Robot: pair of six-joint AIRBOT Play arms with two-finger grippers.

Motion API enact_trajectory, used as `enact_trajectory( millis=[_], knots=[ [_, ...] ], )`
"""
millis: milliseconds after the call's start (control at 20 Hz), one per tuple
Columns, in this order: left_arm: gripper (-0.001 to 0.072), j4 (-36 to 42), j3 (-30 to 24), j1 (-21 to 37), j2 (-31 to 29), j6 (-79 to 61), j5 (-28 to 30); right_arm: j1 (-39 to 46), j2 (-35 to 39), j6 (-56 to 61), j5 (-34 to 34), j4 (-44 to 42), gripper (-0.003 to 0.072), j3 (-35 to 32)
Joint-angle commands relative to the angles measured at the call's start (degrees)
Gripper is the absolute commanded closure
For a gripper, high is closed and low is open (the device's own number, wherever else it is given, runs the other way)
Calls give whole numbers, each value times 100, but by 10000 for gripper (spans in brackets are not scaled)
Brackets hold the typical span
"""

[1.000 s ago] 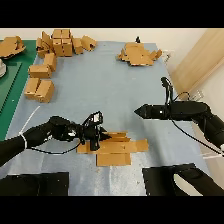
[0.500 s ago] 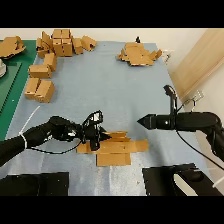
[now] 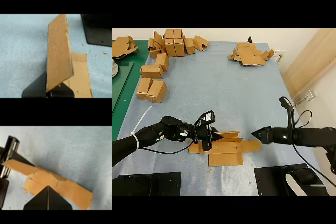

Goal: Fold the box.

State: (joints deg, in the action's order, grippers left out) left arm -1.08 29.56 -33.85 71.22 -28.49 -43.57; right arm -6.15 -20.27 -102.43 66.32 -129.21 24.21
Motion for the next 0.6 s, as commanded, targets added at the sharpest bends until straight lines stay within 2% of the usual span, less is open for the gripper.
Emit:
enact_trajectory(
  millis=[0,100,150,300,550],
  knots=[
    [698,2,2,-4,-2,0,-2,-2,660,-251,848,0,682,-20],
    [698,2,2,-4,-4,0,-2,-2,992,-833,1482,2,682,-20],
    [698,2,2,-4,-4,2,-4,-118,1176,-981,1561,57,682,-24],
    [698,2,2,-9,-4,2,-9,-892,1679,-970,1064,667,682,-72],
    [698,2,2,-9,-2,2,-7,-1456,1366,-1685,76,883,682,-345]
  ],
)
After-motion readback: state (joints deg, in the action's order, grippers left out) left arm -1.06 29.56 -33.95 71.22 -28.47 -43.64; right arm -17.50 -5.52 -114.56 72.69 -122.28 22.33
